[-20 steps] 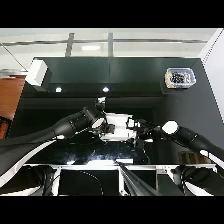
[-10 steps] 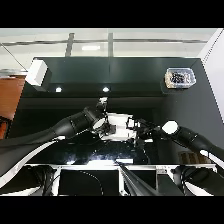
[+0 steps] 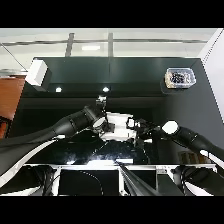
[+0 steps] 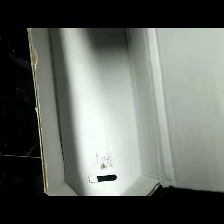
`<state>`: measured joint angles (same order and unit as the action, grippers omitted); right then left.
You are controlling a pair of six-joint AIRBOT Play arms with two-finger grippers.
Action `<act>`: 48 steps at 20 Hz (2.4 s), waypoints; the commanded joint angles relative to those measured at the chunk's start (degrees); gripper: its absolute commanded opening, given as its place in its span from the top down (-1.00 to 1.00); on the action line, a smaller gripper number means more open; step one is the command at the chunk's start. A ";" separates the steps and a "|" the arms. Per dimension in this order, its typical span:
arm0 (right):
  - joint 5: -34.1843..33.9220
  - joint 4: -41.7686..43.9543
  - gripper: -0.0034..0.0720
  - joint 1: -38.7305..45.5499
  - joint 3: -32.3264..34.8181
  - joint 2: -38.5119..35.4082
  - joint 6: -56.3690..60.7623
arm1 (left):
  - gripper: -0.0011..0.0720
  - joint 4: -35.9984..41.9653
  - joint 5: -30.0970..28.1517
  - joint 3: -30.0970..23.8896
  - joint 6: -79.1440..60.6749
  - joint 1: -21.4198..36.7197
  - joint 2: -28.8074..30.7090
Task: Fold the box and place the chain.
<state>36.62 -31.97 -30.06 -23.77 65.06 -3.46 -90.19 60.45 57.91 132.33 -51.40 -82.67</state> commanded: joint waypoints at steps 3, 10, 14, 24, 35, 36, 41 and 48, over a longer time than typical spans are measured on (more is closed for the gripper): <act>0.15 -0.04 -0.38 -0.04 0.04 0.04 -0.17 | 0.89 0.48 0.02 0.04 -0.96 0.00 -0.04; 1.86 -3.43 -0.99 0.15 -0.04 -3.45 5.66 | 0.89 0.46 0.04 0.04 -0.22 0.02 -0.04; 3.21 -15.19 -0.99 0.24 -0.44 -9.90 12.09 | 0.89 0.44 -0.15 0.04 -0.24 0.02 -0.04; 6.95 -24.87 -0.10 0.17 -0.37 -10.84 17.38 | 0.89 0.44 -1.44 0.04 -0.31 0.02 -0.04; 2.82 -14.16 0.03 -0.07 -0.37 -9.05 17.35 | 0.89 0.48 -1.49 0.04 -0.31 0.02 -0.04; 2.56 -13.64 0.03 -0.07 -0.37 -8.94 17.35 | 0.89 0.48 -1.49 0.04 -0.31 0.02 -0.04; 0.83 -9.35 0.03 -0.57 -0.37 -8.24 17.14 | 0.89 0.48 -1.51 0.04 -0.31 0.00 -0.04; -3.76 -5.07 0.03 -5.05 -0.39 -5.29 17.64 | 0.89 0.48 -1.44 0.04 -0.31 0.00 -0.04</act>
<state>34.68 -39.11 -34.13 -24.12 58.65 13.93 -89.97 59.18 57.91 131.96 -51.42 -82.67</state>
